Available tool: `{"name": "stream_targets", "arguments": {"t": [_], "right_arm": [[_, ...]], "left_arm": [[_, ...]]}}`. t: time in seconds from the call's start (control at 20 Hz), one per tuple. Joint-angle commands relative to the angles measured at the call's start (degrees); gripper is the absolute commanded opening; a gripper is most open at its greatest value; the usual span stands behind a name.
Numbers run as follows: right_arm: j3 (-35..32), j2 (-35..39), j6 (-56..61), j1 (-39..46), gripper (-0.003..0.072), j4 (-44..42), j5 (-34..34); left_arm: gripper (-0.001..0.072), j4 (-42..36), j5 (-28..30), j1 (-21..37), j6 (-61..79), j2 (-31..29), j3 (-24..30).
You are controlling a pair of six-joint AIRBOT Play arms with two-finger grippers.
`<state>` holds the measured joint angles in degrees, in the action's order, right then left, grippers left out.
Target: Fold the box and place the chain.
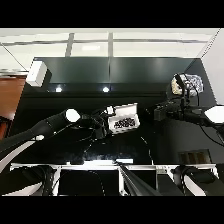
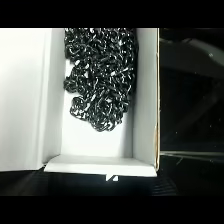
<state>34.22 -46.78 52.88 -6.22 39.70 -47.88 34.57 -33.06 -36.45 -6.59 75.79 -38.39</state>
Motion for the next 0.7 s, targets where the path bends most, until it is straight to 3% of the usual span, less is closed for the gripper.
{"name": "stream_targets", "arguments": {"t": [0.0, 0.05, 0.1, 0.35, 0.5, 0.65], "right_arm": [[0.0, 0.0, 0.0, 0.0, 0.0432, 0.0, 0.5], [0.0, 0.0, 0.0, 0.0, 0.0431, 0.0, 0.4], [0.0, 0.0, 0.0, 0.0, 0.0432, 0.0, 0.6], [2.5, -1.2, 0.2, -1.4, 0.0432, -1.3, 4.0], [7.3, -5.4, 0.4, -1.4, 0.0432, -1.2, 3.3], [8.7, -10.7, -1.7, -1.4, 0.0433, -0.2, 2.5]], "left_arm": [[0.0459, -1.0, 0.0, 0.0, 0.2, 0.0, 0.0], [0.0259, -0.9, 0.1, 0.1, 0.3, 0.0, 0.0], [0.0171, -0.2, 0.1, 0.2, 0.7, 0.0, 0.0], [0.0162, 3.2, -2.2, 2.3, 0.9, -0.1, -0.8], [0.0162, 8.0, -8.5, 3.1, 2.5, -0.1, -3.6], [0.0162, 8.0, -9.5, 3.8, 4.5, 0.0, -4.1]]}}
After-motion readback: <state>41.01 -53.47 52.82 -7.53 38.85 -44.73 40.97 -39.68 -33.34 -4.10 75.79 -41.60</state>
